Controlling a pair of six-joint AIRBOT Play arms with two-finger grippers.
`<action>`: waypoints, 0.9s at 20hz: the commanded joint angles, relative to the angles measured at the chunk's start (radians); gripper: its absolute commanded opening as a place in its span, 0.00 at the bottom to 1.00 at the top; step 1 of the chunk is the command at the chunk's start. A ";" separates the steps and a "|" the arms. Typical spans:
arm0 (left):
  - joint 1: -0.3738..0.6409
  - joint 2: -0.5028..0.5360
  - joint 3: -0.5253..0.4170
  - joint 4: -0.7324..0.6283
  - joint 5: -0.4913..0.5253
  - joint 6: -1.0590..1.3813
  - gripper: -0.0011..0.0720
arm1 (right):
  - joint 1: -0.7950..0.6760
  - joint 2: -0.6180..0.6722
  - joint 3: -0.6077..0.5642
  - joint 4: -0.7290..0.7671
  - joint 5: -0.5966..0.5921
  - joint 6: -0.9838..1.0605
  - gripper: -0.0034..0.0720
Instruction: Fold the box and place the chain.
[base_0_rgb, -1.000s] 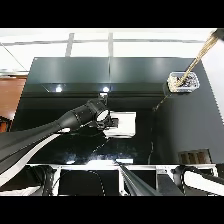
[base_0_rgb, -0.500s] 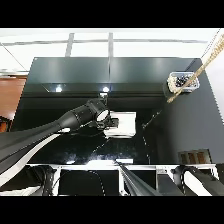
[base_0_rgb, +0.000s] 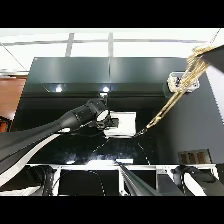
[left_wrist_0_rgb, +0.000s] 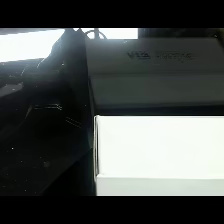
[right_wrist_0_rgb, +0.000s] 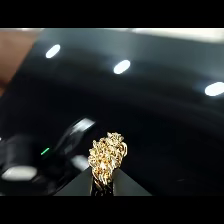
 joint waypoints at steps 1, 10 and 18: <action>0.001 0.000 0.000 0.000 0.002 0.000 0.05 | 0.114 0.008 -0.031 0.050 0.016 -0.004 0.06; 0.001 0.000 0.000 0.000 0.002 0.000 0.05 | 0.200 0.006 -0.031 0.189 -0.177 -0.013 0.06; 0.001 0.000 0.000 0.000 0.002 0.000 0.05 | 0.201 -0.006 -0.031 0.292 -0.232 -0.036 0.06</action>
